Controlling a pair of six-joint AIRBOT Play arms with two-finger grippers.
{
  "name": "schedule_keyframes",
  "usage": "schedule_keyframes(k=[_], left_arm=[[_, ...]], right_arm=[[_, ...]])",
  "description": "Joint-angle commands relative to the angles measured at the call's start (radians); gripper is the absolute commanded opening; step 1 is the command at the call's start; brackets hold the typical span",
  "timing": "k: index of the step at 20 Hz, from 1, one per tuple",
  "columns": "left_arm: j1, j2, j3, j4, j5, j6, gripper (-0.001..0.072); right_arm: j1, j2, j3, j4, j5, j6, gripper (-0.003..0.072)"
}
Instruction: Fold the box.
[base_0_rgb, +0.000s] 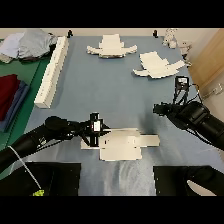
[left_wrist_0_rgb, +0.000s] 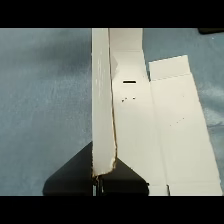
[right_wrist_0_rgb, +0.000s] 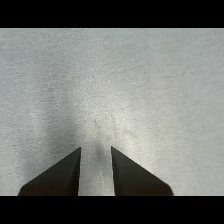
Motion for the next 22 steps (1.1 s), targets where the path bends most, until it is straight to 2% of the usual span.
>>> schedule_keyframes(k=[1, 6, 13, 17, 20, 22], left_arm=[[-0.005, 0.005, -0.034, -0.048, 0.014, 0.04, 0.0007], [-0.085, 0.002, -0.067, -0.078, 0.065, 0.087, 0.0009], [-0.087, 0.001, -0.078, -0.078, 0.066, 0.071, 0.0012], [-0.087, 0.001, -0.078, -0.055, 0.005, -0.053, 0.0014], [-0.087, 0.001, -0.078, 0.025, -0.048, -0.13, 0.0014], [-0.087, 0.003, -0.078, 0.045, -0.042, -0.149, 0.0014]], right_arm=[[0.0, -0.001, 0.001, 0.001, 0.0, 0.001, 0.0284], [0.0, -0.001, 0.001, 0.001, 0.008, 0.015, 0.0284], [0.0, 0.0, 0.001, 0.009, 0.008, 0.015, 0.0284], [0.0, -0.001, 0.001, 0.01, 0.008, 0.015, 0.0284], [0.0, 0.0, 0.001, 0.011, 0.008, 0.014, 0.0284], [0.0, -0.001, 0.001, 0.011, 0.008, 0.015, 0.0284]])
